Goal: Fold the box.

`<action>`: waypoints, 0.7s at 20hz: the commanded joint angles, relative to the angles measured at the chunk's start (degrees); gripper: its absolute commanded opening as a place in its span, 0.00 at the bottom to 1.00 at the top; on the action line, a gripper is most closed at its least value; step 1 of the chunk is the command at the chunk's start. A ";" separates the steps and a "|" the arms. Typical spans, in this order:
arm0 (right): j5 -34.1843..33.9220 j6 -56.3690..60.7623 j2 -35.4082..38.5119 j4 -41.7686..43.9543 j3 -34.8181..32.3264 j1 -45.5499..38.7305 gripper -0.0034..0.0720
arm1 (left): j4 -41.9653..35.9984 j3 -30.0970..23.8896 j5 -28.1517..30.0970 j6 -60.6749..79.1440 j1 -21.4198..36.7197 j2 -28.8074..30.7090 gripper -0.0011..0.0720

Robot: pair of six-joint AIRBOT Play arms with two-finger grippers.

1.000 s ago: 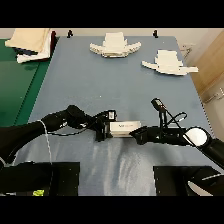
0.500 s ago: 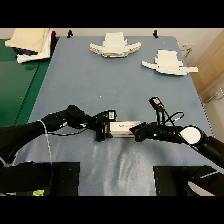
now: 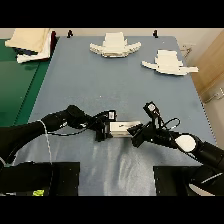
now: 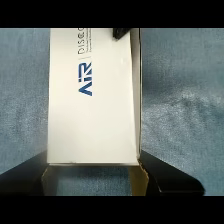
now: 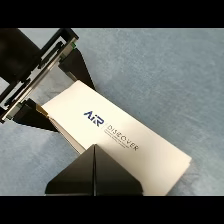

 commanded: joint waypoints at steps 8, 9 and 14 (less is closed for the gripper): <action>-5.01 -0.70 0.61 1.99 -4.63 1.75 0.05 | 0.00 0.04 0.02 0.00 0.07 -0.02 0.51; -5.20 -0.70 0.61 1.99 -5.05 1.99 0.05 | 0.00 0.04 0.02 0.00 0.07 -0.02 0.51; -5.70 -0.72 0.59 1.95 -5.77 2.03 0.05 | 0.00 0.04 0.02 0.00 0.07 -0.02 0.51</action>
